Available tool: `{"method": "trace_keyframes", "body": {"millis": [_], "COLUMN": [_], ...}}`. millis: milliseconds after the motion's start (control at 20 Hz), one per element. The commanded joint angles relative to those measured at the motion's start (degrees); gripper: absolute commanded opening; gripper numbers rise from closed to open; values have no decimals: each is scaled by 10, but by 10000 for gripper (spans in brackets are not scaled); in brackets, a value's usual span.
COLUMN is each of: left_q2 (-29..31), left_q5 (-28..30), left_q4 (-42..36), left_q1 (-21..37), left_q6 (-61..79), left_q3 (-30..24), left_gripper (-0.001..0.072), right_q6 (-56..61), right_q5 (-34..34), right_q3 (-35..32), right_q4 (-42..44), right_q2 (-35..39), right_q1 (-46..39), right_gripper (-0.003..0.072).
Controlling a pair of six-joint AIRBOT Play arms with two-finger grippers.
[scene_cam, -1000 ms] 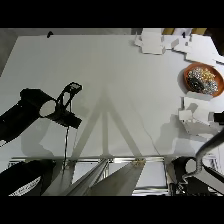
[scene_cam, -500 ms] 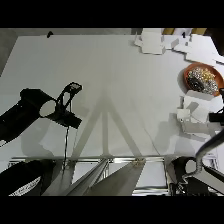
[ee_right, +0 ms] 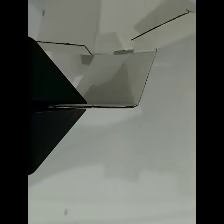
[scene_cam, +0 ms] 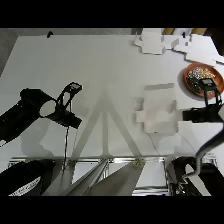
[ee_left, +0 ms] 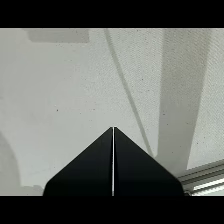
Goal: Fold the box and place the chain.
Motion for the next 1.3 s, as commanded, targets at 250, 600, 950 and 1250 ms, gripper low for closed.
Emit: {"method": "trace_keyframes", "body": {"millis": [250,600,950,1250], "left_q2": [0,0,0,-45], "left_q5": [12,100,152,181], "left_q4": [0,-23,-73,-376], "left_q1": [0,1,2,33], "left_q6": [0,46,45,404], "left_q3": [0,0,0,0], "left_gripper": [10,266,630,621], "right_q6": [86,86,85,81], "right_q5": [-51,-71,-72,-60], "right_q3": [-106,-106,-106,-106], "right_q4": [113,95,94,102], "right_q2": [154,154,154,154], "right_q1": [213,229,229,229], "right_gripper": [21,22,22,22]}}
